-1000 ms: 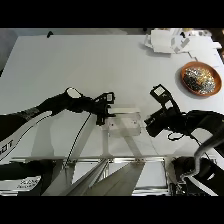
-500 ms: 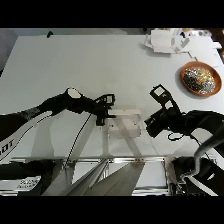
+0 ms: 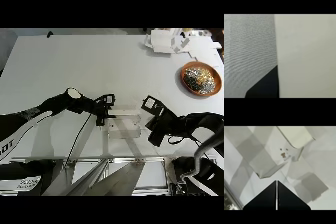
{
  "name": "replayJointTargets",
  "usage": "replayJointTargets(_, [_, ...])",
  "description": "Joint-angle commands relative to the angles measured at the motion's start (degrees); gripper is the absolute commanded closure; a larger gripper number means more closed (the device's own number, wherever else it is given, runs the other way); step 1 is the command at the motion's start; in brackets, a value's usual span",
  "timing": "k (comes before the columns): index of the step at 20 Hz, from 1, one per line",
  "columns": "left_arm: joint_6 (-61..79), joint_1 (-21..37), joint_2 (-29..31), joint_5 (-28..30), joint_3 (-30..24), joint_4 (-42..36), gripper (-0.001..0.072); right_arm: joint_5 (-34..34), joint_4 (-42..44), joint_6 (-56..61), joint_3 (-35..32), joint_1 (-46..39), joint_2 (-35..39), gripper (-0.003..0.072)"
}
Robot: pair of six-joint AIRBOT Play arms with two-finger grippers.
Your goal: Fold the box and place the chain.
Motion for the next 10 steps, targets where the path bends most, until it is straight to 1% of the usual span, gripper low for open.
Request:
replayJointTargets(1, [0.0,-0.02,0.04,0.02,-0.02,-0.02,0.0699,0.63,5.81,-14.84,-0.04,0.0,-1.4,0.0675])
replayJointTargets(6, [0.0,-0.02,0.04,0.04,-0.02,-0.02,0.0699,2.1,7.43,-20.41,-0.07,0.0,-8.39,0.0674])
replayJointTargets(8, [0.0,-0.02,0.04,0.0,0.0,-0.02,0.0699,3.43,8.61,-24.02,-0.31,-0.57,-9.35,0.0674])
replayJointTargets(10, [-0.02,-0.02,0.04,-0.02,0.0,-0.04,0.0699,0.52,9.51,-24.98,-1.66,-0.55,-8.79,0.0674])
